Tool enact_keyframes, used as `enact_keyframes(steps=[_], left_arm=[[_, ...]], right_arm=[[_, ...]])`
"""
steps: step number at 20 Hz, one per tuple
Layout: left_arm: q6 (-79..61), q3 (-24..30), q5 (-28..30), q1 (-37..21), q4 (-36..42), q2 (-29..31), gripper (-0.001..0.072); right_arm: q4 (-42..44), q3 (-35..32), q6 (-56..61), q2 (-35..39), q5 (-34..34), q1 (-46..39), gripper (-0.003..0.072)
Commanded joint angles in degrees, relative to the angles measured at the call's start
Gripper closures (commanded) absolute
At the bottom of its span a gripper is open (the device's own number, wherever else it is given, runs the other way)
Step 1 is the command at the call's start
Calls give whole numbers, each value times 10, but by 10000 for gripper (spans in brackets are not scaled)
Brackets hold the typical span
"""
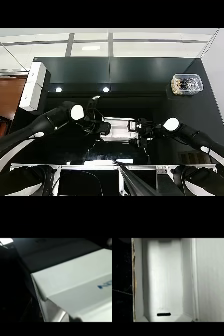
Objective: Fold the box and place the chain.
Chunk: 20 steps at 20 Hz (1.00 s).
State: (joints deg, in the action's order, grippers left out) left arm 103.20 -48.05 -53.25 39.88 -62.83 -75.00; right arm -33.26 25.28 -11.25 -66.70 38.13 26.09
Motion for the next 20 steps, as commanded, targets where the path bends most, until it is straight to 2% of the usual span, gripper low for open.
enact_keyframes(steps=[1,3,7,10,11,12,20], left_arm=[[69,-10,16,25,-50,-17,208],[119,-28,6,47,-101,-32,208],[246,-77,-65,89,-214,-63,208],[302,-82,-57,108,-227,-66,211],[304,-82,-57,112,-227,-66,266],[304,-82,-57,113,-227,-66,359],[323,-87,-53,113,-233,-80,369]], right_arm=[[0,0,0,0,-9,0,377],[0,0,0,0,-10,0,377],[0,0,0,0,-10,1,377],[0,0,0,0,-10,1,377],[0,0,0,0,-10,1,377],[0,0,0,0,-10,1,377],[0,0,0,0,-10,1,377]])
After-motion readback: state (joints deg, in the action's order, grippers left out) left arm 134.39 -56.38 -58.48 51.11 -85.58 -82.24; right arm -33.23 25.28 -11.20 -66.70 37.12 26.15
